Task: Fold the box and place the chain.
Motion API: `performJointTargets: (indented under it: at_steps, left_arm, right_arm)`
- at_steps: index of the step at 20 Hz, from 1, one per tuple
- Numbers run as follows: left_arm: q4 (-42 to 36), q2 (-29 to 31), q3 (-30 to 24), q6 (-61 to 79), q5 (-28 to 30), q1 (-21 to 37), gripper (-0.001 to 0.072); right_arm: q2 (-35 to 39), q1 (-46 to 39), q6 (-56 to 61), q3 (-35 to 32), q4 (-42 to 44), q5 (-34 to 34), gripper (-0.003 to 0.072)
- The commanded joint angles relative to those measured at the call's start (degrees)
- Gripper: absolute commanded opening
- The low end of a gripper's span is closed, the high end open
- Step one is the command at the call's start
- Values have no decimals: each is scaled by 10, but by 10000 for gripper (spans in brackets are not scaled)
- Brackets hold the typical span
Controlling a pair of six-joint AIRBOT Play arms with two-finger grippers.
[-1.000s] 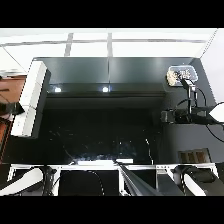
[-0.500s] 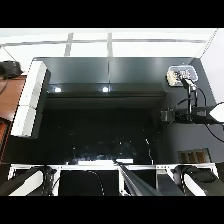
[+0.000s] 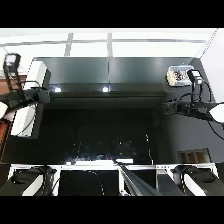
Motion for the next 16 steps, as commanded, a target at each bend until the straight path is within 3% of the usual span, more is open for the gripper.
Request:
performJointTargets:
  at_steps: [1,16]
  left_arm:
    - [14,1,-40,-10,16,-8,30]
    - [14,-23,-40,-10,18,-8,30]
  right_arm:
    - [0,0,-3,0,-5,-12,17]
    - [0,0,-3,0,-5,-12,17]
